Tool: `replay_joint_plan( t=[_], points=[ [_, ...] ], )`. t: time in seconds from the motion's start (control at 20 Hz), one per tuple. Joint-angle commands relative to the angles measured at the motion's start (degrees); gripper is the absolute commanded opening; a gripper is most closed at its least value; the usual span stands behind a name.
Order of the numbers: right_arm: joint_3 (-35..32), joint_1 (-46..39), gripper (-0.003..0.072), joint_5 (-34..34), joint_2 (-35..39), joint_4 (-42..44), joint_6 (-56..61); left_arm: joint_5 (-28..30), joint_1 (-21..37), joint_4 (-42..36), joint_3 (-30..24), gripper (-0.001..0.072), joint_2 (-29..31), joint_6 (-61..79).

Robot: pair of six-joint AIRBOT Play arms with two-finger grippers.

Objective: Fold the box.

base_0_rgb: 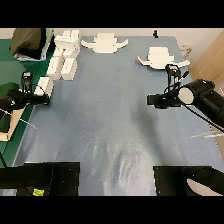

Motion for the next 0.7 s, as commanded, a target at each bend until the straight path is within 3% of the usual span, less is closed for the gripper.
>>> replay_joint_plan(
  t=[0.0, 0.4, 0.5, 0.65],
  points=[
    [0.04, -0.02, 0.0003, 0.0, -0.04, 0.04, 0.0, 1.05, -0.22, -0.37, 0.37, 0.0513, -0.68, -0.02],
    [0.04, -0.02, 0.0003, 0.0, -0.04, 0.04, 0.02, 0.42, -0.24, -0.9, 0.37, 0.0518, -0.68, -0.24],
    [0.04, -0.02, 0.0003, 0.0, -0.04, 0.04, 0.0, 0.09, -0.22, -3.1, 0.37, 0.0685, -0.68, -0.2],
    [0.04, -0.02, 0.0003, 0.0, -0.04, 0.04, 0.0, -0.79, -0.11, -2.95, 0.37, 0.0685, -0.46, -0.2]
  ],
)
